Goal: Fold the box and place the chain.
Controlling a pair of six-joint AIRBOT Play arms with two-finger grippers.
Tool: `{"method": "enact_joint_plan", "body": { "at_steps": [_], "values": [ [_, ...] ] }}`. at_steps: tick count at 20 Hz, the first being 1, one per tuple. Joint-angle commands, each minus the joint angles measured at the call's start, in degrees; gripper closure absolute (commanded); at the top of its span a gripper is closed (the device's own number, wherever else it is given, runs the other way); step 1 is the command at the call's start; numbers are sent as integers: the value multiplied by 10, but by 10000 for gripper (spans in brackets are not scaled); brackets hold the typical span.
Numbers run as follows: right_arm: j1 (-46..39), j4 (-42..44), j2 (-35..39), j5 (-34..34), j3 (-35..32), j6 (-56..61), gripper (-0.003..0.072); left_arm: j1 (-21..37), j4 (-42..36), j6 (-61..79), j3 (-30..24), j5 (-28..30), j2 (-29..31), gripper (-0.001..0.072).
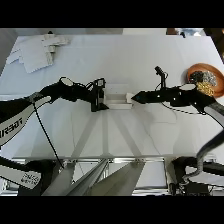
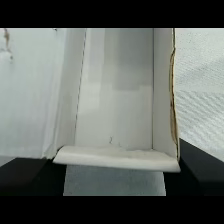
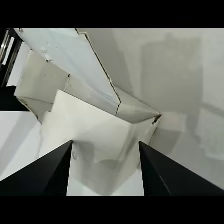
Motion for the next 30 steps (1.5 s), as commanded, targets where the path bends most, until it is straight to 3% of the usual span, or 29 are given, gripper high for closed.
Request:
{"method": "enact_joint_plan", "body": {
  "at_steps": [1, 6, 12, 16, 25, 27, 30],
  "values": [
    [32, -1, 0, -46, 0, 0, 219, 0, 0, 0, 0, 0, 0, 434],
    [56, 8, 0, -44, 0, 6, 279, 0, 0, 0, 0, 0, 0, 434],
    [56, -16, 5, -108, 0, 48, 265, 0, 0, 0, 0, 0, 0, 434],
    [81, -83, 5, -150, 1, 51, 265, 0, 0, 0, 0, 0, 0, 434],
    [113, -77, 5, -194, 2, 78, 272, 0, 0, 0, 0, 0, 0, 434],
    [115, -123, 9, -193, 14, 124, 287, 0, 0, 0, 0, 0, 0, 434],
    [130, -286, 18, -193, 49, 246, 290, 0, 0, 0, 0, 0, 0, 434]
  ]
}}
